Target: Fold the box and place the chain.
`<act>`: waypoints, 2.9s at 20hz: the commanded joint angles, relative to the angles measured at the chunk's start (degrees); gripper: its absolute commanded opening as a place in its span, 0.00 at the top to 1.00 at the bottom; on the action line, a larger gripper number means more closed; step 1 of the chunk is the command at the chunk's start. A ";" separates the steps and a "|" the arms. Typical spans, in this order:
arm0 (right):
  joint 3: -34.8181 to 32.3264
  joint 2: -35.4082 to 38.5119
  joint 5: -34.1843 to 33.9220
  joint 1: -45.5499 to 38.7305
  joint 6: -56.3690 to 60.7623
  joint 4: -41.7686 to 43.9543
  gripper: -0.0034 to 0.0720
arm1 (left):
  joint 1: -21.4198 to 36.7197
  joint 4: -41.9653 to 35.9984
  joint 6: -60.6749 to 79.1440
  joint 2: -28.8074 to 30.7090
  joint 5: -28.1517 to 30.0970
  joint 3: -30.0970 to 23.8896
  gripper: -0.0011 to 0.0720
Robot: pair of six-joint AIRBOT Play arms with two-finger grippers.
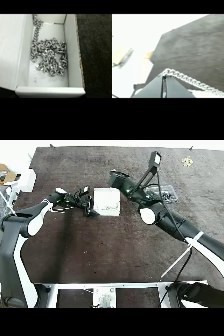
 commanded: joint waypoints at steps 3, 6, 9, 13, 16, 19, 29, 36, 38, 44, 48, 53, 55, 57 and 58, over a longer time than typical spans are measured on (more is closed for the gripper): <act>-0.02 -5.88 3.32 2.01 1.05 0.66 0.95 | 0.02 0.00 0.02 -0.02 0.00 0.04 0.36; 0.00 -9.40 9.22 2.01 2.27 2.51 0.74 | 0.02 0.00 0.02 -0.02 0.00 0.04 0.36; -0.02 -5.22 18.82 0.96 2.10 -5.86 0.52 | 0.02 0.00 0.02 -0.02 0.00 0.04 0.36; -0.09 -1.66 34.32 -8.15 2.12 -14.58 0.52 | 0.02 0.00 0.02 -0.02 0.00 0.04 0.35; -4.59 -3.93 35.12 -18.12 3.17 -14.75 0.52 | 0.04 0.00 0.02 -0.02 0.02 0.04 0.36; -7.80 -9.75 26.45 -25.64 4.70 -7.82 0.52 | 0.02 0.00 0.02 -0.04 0.00 0.04 0.36; 0.50 -23.65 16.20 -26.67 5.16 3.13 0.62 | 0.02 0.00 0.02 -0.02 0.00 0.04 0.36; 0.79 -8.87 22.51 -19.08 -2.03 0.83 0.95 | 0.02 0.00 0.02 -0.02 0.00 0.04 0.36; 0.83 -2.29 22.01 -14.86 -4.17 0.81 0.95 | 0.04 0.00 0.02 -0.02 0.00 0.04 0.36; 0.90 1.01 8.26 -2.91 0.24 1.09 0.95 | 0.04 0.00 0.02 -0.02 0.00 0.04 0.36; 0.87 -4.52 8.72 0.55 2.58 1.09 0.95 | 0.02 0.00 0.02 -0.04 0.00 0.04 0.36; 0.87 -10.47 18.45 0.31 1.75 0.15 0.52 | 0.02 0.00 0.02 -0.02 0.02 0.04 0.36; 0.87 -7.02 23.63 -1.42 1.20 -5.07 0.53 | 0.02 0.00 0.02 -0.02 -0.02 0.04 0.35; 0.76 -3.13 32.81 -4.81 1.22 -10.56 0.53 | 0.04 0.00 0.02 -0.02 0.02 0.04 0.36; 0.02 -1.62 36.70 -7.13 1.25 -13.14 0.53 | 0.02 0.00 0.02 -0.02 0.00 0.04 0.36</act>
